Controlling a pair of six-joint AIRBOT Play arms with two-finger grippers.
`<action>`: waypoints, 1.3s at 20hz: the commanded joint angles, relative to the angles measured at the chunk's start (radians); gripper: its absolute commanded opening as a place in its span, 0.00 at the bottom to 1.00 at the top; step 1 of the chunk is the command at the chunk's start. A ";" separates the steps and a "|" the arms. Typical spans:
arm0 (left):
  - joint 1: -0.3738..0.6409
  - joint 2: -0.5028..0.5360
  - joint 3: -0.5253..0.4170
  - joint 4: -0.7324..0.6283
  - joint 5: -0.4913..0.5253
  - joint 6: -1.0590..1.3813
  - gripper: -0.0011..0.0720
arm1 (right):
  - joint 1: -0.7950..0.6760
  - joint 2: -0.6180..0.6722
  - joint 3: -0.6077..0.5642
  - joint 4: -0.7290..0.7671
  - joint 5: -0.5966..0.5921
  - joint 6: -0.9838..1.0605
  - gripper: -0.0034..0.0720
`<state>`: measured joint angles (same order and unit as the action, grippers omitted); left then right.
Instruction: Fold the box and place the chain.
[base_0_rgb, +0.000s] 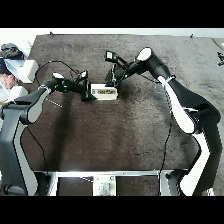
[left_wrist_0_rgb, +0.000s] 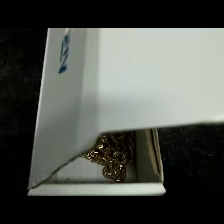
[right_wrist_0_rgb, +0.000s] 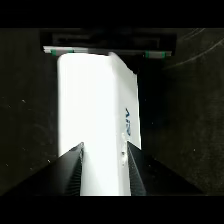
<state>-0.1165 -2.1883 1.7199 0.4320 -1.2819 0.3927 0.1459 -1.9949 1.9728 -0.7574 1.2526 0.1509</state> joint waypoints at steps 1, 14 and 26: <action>0.000 0.000 0.000 0.000 0.000 0.000 0.32 | -0.010 0.013 -0.008 0.041 0.017 0.018 0.48; 0.000 0.000 0.000 0.001 0.000 0.000 0.32 | -0.007 0.010 -0.138 0.076 -0.061 -0.088 0.63; 0.000 0.000 0.000 0.000 0.000 0.000 0.32 | 0.007 -0.003 -0.143 0.073 -0.113 -0.133 0.54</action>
